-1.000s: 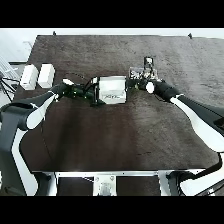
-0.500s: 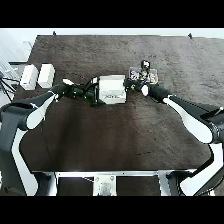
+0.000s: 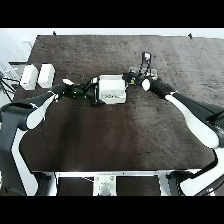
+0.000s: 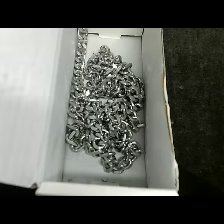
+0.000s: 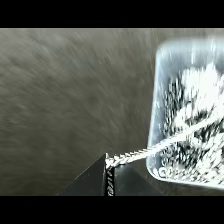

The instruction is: Fold the box and place the chain.

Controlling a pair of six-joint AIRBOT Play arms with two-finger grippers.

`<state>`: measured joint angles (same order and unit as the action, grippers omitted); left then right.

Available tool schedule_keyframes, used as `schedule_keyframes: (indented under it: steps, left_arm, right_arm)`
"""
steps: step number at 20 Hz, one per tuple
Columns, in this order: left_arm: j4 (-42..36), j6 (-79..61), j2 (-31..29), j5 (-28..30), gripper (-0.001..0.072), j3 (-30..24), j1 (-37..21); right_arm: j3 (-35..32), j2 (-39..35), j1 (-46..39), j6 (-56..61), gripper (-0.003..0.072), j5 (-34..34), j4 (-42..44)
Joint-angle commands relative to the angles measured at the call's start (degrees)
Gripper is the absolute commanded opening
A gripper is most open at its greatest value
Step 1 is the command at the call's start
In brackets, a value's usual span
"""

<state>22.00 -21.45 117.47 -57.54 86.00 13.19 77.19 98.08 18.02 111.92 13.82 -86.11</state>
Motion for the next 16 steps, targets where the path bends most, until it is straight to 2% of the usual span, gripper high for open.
schedule_keyframes:
  steps: [1, 4, 9, 12, 16]
  left_arm:
    - [0.0, 0.0, 0.0, 0.0, 0.0466, 0.0, 0.0]
    - [0.0, 0.0, 0.0, 0.0, 0.0466, 0.0, 0.0]
    - [0.0, 0.0, 0.0, 0.0, 0.0466, 0.0, 0.0]
    - [0.0, 0.0, 0.0, 0.0, 0.0466, 0.0, 0.0]
    - [0.0, 0.0, 0.0, 0.0, 0.0466, 0.0, 0.0]
  right_arm:
    - [0.2, -9.5, 0.1, -0.1, 0.0008, 8.0, -7.0]
    - [0.2, -19.1, 0.7, -0.1, 0.0008, 12.2, -11.3]
    - [0.2, -32.3, 5.3, -0.1, 0.0008, 12.2, -15.2]
    - [0.3, -36.7, 9.8, -0.1, 0.0008, 12.2, -17.1]
    - [2.7, -37.4, 15.6, -1.1, 0.0008, 12.2, -18.8]
